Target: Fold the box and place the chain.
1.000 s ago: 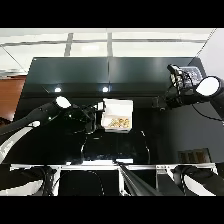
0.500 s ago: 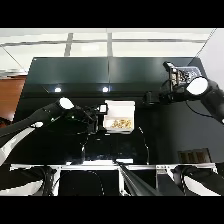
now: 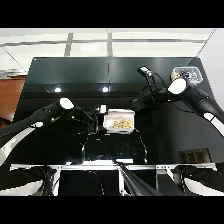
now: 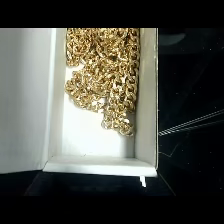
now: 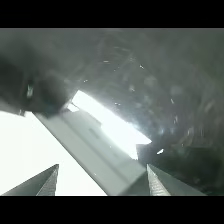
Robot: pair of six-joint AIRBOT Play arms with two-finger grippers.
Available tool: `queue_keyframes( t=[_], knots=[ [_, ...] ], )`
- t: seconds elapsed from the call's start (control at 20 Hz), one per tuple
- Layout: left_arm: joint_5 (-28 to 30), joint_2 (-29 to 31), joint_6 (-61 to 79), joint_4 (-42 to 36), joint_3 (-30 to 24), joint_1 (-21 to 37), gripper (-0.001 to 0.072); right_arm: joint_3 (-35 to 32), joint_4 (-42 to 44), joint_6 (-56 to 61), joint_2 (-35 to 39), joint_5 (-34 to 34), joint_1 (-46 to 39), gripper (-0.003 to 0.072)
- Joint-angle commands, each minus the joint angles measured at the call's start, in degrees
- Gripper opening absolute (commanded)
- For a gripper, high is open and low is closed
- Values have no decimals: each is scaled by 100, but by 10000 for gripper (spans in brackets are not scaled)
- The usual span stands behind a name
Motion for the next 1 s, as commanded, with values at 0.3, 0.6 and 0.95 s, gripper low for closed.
queue_keyframes(
  t=[0.3,0.6,0.95],
  knots=[
    [216,7,-177,2,-2,9,405,280,-264,-2441,46,1532,81,626],
    [184,7,-179,0,-2,7,405,39,-243,-2688,26,1357,461,626],
    [177,7,-177,0,-2,7,405,37,-271,-2715,28,1239,649,626]
  ],
)
